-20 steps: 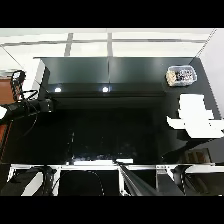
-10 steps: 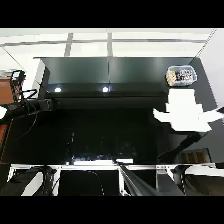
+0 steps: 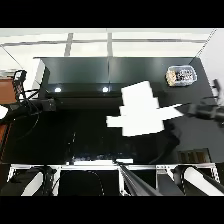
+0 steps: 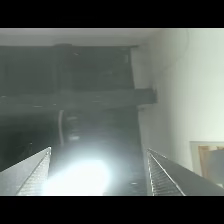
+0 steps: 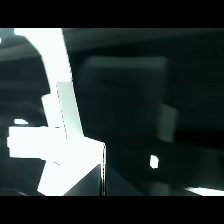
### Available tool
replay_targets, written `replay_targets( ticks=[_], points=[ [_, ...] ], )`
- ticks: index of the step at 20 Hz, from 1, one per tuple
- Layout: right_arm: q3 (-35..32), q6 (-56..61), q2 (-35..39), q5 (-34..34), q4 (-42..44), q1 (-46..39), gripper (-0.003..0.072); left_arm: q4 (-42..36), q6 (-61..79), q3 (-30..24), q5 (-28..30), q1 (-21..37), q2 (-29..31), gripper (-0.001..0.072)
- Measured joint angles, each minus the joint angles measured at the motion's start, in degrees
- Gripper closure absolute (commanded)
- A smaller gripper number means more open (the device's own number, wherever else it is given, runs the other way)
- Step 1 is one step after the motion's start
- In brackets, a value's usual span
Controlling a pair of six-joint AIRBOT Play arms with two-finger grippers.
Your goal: Fold the box and place the chain.
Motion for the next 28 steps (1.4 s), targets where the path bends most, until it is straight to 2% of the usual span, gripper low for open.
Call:
replay_targets(
  ticks=[4,7,9,12,14,17,20,23,24,25,27,28],
  points=[
    [-12.5,-4.5,5.9,-12.7,12.0,14.9,0.0677,-0.7,0.0,0.0,1.4,-6.9,-1.9,0.0005],
    [-17.0,-6.4,7.5,-22.0,17.1,25.2,0.0677,-4.0,-0.6,0.4,2.5,-12.0,-6.7,0.0005],
    [-18.3,-7.0,8.0,-25.7,18.7,30.2,0.0677,-10.0,0.7,1.2,1.1,-13.6,-12.0,0.0005],
    [-19.2,-7.3,8.3,-28.6,20.0,34.2,0.0677,-22.0,7.6,2.9,-4.6,-14.7,-21.3,0.0005],
    [-19.5,-7.5,8.4,-29.5,20.6,35.5,0.0677,-26.9,10.8,4.8,-8.7,-15.1,-27.1,0.0005],
    [-19.6,-7.6,8.4,-30.2,20.9,36.2,0.0677,-27.8,12.6,8.0,-14.2,-15.5,-33.4,0.0005],
    [-19.7,-7.7,8.4,-30.6,21.0,36.6,0.0677,-27.9,15.0,10.7,-19.0,-15.6,-37.1,0.0006],
    [-19.7,-7.7,8.4,-30.7,21.0,36.7,0.0677,-30.6,20.6,13.5,-26.5,-16.0,-40.6,0.0022],
    [-19.7,-7.7,8.4,-30.7,21.1,36.7,0.0677,-30.7,22.0,14.8,-29.0,-16.4,-42.1,0.0078],
    [-19.7,-7.7,8.4,-30.7,21.0,36.7,0.0677,-30.1,22.8,16.3,-31.0,-16.9,-43.5,0.0203],
    [-19.7,-7.7,8.4,-30.7,21.0,36.7,0.0677,-27.1,23.8,19.6,-34.6,-18.1,-46.3,0.0382],
    [-19.7,-7.7,8.4,-30.7,21.0,36.7,0.0677,-25.8,24.2,21.2,-36.3,-18.8,-47.6,0.0437]
  ],
)
